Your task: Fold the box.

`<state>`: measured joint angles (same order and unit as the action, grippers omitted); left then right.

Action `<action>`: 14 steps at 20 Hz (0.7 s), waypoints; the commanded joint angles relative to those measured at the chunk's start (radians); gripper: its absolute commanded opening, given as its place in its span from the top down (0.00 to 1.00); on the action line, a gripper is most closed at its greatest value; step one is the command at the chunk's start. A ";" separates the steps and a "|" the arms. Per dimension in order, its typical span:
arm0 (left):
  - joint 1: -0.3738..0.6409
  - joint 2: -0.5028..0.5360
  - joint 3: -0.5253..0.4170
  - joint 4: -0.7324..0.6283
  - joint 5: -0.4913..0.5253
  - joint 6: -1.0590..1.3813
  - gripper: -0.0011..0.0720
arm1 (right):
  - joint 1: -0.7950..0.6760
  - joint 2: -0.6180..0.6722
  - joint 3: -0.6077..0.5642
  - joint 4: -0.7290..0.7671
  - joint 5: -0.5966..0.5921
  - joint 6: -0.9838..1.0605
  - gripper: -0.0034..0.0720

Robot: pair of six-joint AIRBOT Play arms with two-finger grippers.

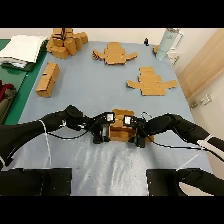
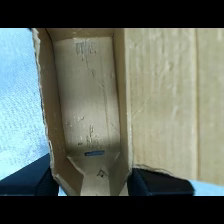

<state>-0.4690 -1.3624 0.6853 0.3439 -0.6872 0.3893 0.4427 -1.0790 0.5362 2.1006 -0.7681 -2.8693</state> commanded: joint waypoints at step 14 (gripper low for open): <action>-0.024 -0.003 0.005 0.066 -0.019 -0.095 0.04 | 0.000 0.000 0.000 0.000 0.000 0.000 0.27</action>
<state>-0.4923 -1.3659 0.6895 0.3954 -0.6956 0.3111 0.4427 -1.0794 0.5362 2.1006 -0.7689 -2.8696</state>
